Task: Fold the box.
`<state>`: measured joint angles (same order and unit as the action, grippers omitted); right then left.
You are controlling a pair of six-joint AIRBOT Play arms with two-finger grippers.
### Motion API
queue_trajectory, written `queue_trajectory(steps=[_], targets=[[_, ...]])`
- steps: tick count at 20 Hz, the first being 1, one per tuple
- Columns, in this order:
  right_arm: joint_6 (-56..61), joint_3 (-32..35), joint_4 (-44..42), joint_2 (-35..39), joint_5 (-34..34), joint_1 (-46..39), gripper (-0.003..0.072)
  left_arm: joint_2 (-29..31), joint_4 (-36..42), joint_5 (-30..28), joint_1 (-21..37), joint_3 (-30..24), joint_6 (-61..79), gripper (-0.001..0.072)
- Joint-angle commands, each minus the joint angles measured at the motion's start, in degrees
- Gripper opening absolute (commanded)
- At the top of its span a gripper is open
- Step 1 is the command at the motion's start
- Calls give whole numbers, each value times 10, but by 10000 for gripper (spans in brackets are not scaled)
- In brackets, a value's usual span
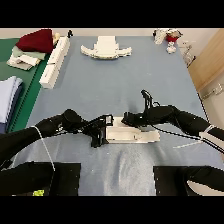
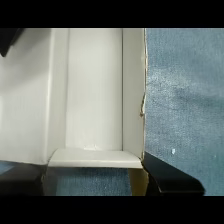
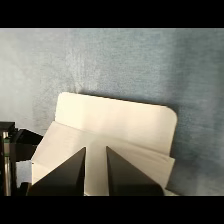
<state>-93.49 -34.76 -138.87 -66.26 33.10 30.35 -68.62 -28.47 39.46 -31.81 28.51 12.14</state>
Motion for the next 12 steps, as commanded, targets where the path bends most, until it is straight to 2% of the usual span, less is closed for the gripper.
queue_trajectory(steps=[1,3,5,8,11,12], targets=[[-13,-2,6,9,4,0,203,0,0,0,0,0,0,416],[-17,-14,44,37,20,0,204,0,0,0,0,0,0,416],[-17,-35,131,80,71,0,204,0,0,0,0,0,0,416],[-65,-55,249,156,192,0,204,0,0,0,0,0,0,416],[-214,-52,261,221,334,0,204,0,0,0,0,0,0,416],[-253,-45,263,238,371,0,256,0,0,0,0,0,0,416]])
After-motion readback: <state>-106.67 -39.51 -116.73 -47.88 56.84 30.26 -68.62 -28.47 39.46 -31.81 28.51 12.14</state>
